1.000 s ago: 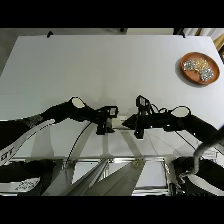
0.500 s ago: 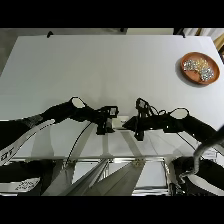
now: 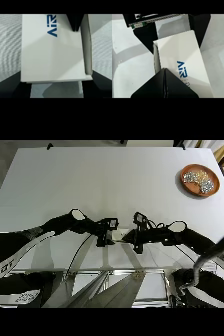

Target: Fold the box and place the chain.

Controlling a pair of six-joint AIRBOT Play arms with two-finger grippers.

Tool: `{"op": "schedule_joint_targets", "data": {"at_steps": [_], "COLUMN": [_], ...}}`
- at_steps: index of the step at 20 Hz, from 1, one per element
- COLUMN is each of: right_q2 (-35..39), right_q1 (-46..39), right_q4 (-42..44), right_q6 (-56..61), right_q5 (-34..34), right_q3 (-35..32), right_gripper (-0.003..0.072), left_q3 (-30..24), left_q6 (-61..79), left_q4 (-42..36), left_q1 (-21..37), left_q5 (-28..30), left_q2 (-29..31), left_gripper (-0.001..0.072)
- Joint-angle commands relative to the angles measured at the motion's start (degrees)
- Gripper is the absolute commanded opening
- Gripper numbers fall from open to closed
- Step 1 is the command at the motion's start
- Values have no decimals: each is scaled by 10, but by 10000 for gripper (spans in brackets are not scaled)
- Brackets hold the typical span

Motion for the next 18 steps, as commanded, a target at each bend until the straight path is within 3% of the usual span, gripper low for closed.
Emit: {"op": "schedule_joint_targets", "data": {"at_steps": [1,5,7,9,11,14,15,18], "right_q2": [45,122,159,195,219,225,225,220], "right_q1": [0,0,0,0,0,0,-2,-54], "right_q4": [9,9,-5,-100,-282,-575,-634,-651], "right_q6": [0,23,120,239,419,695,744,775], "right_q5": [-10,-37,-66,-89,-77,28,71,200], "right_q3": [1,14,41,81,131,195,203,205], "right_gripper": [15,15,15,14,14,14,14,14], "left_q3": [0,0,0,0,0,0,0,0], "left_q6": [3,3,3,3,3,3,3,3], "left_q4": [2,2,2,2,2,2,2,2], "left_q1": [0,0,0,0,0,0,0,0], "left_q5": [0,0,0,0,0,0,0,0], "left_q2": [0,0,0,0,0,0,0,0], "left_gripper": [253,253,253,253,253,253,253,253]}}
